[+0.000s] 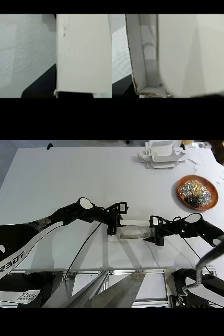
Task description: Fold the box and place the chain.
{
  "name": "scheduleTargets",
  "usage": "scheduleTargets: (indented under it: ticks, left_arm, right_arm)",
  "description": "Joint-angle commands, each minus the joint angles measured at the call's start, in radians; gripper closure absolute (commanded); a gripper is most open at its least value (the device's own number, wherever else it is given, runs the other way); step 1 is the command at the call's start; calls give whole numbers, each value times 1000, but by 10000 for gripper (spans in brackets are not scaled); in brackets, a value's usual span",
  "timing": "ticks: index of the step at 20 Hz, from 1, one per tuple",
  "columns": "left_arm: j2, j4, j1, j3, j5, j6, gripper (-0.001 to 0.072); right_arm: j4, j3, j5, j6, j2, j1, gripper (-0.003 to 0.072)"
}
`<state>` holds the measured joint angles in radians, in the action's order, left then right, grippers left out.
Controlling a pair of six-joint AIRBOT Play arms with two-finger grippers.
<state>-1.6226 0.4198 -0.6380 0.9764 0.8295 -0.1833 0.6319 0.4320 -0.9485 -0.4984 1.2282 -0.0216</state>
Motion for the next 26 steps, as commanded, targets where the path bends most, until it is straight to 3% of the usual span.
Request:
scheduleTargets:
  ticks: [1,10,26]
  left_arm:
    - [0,0,0,0,-3,1,699]
    - [0,0,0,0,-3,1,699]
    - [0,0,0,0,-3,1,699]
  right_arm:
    - [37,0,26,1,15,0,175]
    - [42,0,39,0,31,0,274]
    - [42,0,40,0,30,0,274]
